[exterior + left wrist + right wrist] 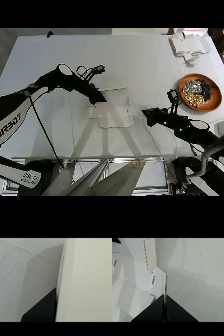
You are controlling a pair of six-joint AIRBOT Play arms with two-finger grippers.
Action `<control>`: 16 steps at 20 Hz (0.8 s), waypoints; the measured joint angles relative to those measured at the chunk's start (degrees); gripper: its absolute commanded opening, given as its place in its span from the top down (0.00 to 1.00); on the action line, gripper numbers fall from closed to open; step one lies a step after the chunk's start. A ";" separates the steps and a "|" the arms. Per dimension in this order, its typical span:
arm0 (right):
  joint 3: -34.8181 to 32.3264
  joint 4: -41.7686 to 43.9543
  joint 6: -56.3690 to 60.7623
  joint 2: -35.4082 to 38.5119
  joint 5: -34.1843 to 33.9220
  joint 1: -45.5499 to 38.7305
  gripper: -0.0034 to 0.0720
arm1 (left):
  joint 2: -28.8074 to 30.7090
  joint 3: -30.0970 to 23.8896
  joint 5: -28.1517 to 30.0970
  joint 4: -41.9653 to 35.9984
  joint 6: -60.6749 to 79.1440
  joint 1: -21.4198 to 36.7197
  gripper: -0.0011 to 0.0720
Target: Fold the box and place the chain.
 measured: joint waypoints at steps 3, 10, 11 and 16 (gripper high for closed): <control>0.00 0.00 0.00 0.00 0.02 -0.02 0.94 | 0.15 0.00 -0.09 0.07 0.07 0.00 0.97; 0.00 -0.04 -0.02 0.00 -0.07 0.00 0.94 | 0.17 0.00 -0.13 0.07 0.07 0.00 0.97; 0.00 -0.04 0.00 0.00 -0.35 0.00 0.94 | 0.17 0.00 -0.13 0.07 0.07 0.00 0.97; 0.00 -0.02 0.00 0.00 -1.16 0.00 0.94 | 0.17 0.00 -0.15 -0.02 0.04 0.00 0.97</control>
